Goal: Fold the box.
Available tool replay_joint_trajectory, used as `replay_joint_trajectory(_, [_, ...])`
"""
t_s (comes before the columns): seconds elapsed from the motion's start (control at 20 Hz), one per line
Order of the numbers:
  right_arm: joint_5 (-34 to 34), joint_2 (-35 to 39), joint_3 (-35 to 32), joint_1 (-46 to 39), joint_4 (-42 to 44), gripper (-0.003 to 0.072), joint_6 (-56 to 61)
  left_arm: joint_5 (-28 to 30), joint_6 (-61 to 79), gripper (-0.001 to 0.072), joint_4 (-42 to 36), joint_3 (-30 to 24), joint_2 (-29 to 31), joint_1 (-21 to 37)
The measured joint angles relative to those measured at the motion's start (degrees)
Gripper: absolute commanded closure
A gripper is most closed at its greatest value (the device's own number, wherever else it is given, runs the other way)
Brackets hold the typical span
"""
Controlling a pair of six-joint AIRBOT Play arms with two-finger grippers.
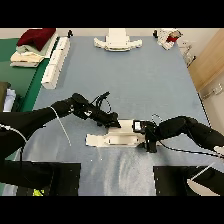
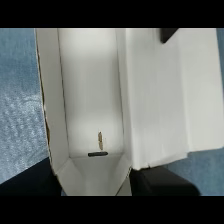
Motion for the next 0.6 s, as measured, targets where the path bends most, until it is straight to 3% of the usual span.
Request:
replay_joint_trajectory(0.35, [0.0, 0.0, 0.0, 0.0, 0.0, 0.0206, 0.0, -0.1, 2.3, 0.07, 0.2, 0.6, 0.9, 0.0])
replay_joint_trajectory(0.6, [0.1, 0.0, 0.0, 0.0, 0.0, 0.0206, 0.0, 0.2, 6.9, 0.0701, 1.5, 1.3, 9.2, 0.0])
